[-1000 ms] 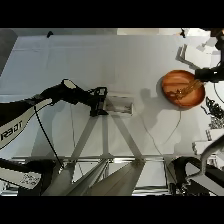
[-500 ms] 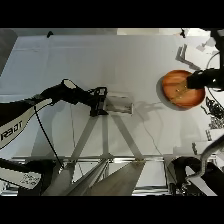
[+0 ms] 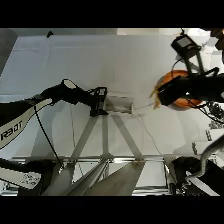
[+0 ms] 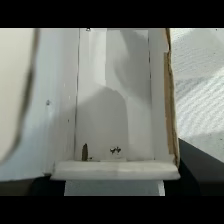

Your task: Fold the box and place the chain.

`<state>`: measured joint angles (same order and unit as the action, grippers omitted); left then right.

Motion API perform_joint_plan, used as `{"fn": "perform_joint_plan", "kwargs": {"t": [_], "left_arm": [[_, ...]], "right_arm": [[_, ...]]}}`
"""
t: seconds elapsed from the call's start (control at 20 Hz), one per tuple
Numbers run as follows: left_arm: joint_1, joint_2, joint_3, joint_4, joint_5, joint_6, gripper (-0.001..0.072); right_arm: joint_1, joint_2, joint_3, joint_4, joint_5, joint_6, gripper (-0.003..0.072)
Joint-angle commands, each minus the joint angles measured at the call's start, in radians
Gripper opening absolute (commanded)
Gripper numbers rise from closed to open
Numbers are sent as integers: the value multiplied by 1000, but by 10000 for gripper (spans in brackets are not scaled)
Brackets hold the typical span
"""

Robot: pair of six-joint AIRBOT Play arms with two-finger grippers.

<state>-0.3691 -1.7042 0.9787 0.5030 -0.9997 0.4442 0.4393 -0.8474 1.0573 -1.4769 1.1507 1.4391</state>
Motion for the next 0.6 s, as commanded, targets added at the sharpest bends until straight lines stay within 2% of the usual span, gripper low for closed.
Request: {"fn": "perform_joint_plan", "kwargs": {"t": [0.0,0.2,0.55], "left_arm": [[0,0,1,0,0,0,433],[0,0,1,0,0,0,433],[0,0,1,0,0,0,433]], "right_arm": [[102,-30,0,51,-74,0,5],[170,-93,0,72,-179,0,5],[177,-210,0,214,-342,-60,4]]}}
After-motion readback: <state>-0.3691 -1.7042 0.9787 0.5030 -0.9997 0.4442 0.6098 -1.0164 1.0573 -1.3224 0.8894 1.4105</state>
